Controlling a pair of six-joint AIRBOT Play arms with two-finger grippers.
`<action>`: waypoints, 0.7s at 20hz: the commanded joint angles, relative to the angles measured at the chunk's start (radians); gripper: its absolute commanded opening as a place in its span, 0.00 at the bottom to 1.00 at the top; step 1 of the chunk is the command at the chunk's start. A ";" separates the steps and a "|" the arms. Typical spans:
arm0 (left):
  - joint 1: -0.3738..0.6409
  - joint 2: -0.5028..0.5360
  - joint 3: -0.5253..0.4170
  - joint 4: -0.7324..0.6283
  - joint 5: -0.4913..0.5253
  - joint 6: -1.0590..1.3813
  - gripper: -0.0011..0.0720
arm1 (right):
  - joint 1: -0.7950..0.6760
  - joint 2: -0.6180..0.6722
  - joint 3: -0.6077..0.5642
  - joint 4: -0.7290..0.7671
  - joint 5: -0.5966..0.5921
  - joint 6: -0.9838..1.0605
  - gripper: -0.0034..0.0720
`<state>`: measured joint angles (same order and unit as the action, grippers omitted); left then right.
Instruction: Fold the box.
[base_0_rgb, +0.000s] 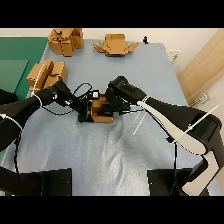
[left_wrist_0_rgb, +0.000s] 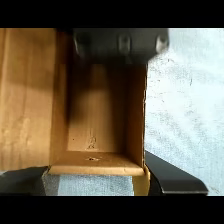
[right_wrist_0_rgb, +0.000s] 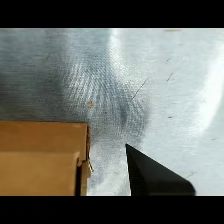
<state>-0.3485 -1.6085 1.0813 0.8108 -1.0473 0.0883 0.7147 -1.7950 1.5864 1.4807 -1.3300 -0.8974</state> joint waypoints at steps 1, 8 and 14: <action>0.001 0.001 0.001 0.001 -0.002 -0.003 0.04 | -0.018 0.040 0.002 0.026 0.024 -0.048 0.65; 0.001 0.001 0.001 0.001 0.000 -0.003 0.04 | -0.077 0.170 -0.079 0.153 0.089 -0.217 0.49; 0.001 0.001 0.001 0.001 -0.003 -0.003 0.04 | -0.214 0.507 -0.512 0.415 0.364 -0.389 0.05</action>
<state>-0.3485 -1.6085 1.0813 0.8116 -1.0481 0.0853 0.5686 -1.4265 1.2594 1.7782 -1.1034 -1.2095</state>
